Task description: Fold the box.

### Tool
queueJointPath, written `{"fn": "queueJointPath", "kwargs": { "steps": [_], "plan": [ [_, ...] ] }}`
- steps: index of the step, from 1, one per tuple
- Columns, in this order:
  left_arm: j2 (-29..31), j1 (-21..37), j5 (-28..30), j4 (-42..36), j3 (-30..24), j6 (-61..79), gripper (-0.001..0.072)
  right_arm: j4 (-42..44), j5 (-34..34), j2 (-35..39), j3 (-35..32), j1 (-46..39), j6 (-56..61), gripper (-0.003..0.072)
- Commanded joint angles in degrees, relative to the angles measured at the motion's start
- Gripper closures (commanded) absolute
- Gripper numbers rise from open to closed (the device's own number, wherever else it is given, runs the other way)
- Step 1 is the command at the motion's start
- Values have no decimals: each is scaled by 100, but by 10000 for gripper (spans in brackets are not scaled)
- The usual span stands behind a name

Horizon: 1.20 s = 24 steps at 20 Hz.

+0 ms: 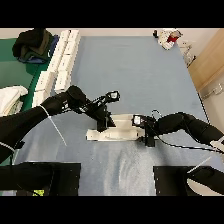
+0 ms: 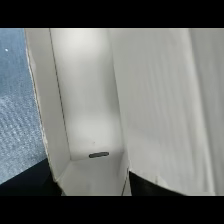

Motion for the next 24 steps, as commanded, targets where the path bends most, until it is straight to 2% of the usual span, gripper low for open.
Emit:
{"fn": "queueJointPath", "kwargs": {
  "steps": [1,7,9,14,20,21,22,23,24],
  "plan": [
    [-11,-2,251,-11,7,-2,697,0,2,-4,0,2,2,177],
    [-11,-4,188,-42,7,-2,693,0,2,-4,0,2,2,177],
    [-11,-2,151,-55,4,-79,347,0,2,-4,0,2,2,177],
    [66,26,-107,61,9,-457,341,0,2,-4,0,2,2,177],
    [756,527,-601,1080,17,-1873,343,0,0,-4,0,2,2,176],
    [855,619,-756,1182,17,-2039,367,0,2,-4,0,2,2,176],
    [938,702,-953,1274,17,-2249,467,0,2,-4,0,2,2,177],
    [994,765,-1207,1342,17,-2459,704,0,0,-4,0,2,2,177],
    [1016,785,-1443,1377,15,-2588,698,0,2,-4,0,2,2,177]
  ]
}}
